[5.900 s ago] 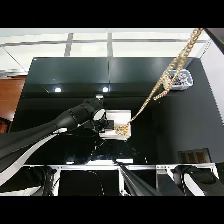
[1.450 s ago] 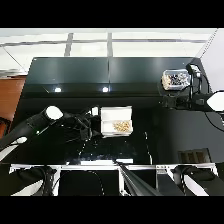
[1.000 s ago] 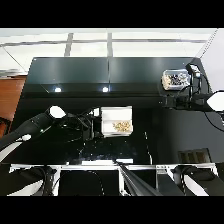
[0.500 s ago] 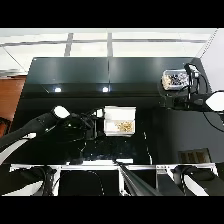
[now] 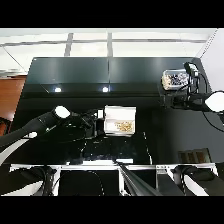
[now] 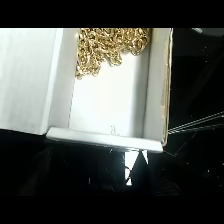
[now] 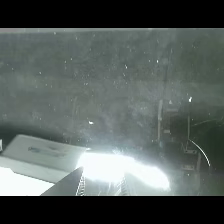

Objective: Fold the box and place the chain.

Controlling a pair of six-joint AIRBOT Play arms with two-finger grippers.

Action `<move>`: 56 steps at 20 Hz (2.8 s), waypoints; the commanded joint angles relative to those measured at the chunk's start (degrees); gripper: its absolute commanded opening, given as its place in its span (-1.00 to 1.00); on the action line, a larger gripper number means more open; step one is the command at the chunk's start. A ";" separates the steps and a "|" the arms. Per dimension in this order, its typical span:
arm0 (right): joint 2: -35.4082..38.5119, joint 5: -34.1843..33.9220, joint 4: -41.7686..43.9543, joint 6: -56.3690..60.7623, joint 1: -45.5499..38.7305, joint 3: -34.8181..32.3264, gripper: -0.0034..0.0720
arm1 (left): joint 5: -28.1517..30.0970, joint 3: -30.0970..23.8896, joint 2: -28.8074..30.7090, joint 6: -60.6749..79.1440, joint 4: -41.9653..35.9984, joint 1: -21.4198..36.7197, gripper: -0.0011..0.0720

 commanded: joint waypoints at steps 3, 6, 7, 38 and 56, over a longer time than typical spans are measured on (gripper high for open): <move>-0.04 -0.85 0.02 0.00 0.09 0.00 -0.23 | 0.59 0.07 -0.07 2.99 -2.95 -0.35 0.97; -0.04 -0.87 0.02 0.00 0.07 0.00 -0.23 | 0.09 0.04 -0.07 6.54 -5.66 -0.94 0.97; -0.04 -0.85 0.02 0.00 0.07 0.00 -0.23 | -0.39 0.04 -0.07 6.69 -5.90 -1.11 0.97; -14.99 8.22 25.29 -69.90 6.84 7.98 0.97 | -0.04 0.04 -0.26 6.88 -5.81 -2.38 -0.19; -15.02 9.44 18.47 -75.12 16.13 1.66 0.97 | 0.00 0.04 -0.26 6.88 -5.81 -2.38 -0.19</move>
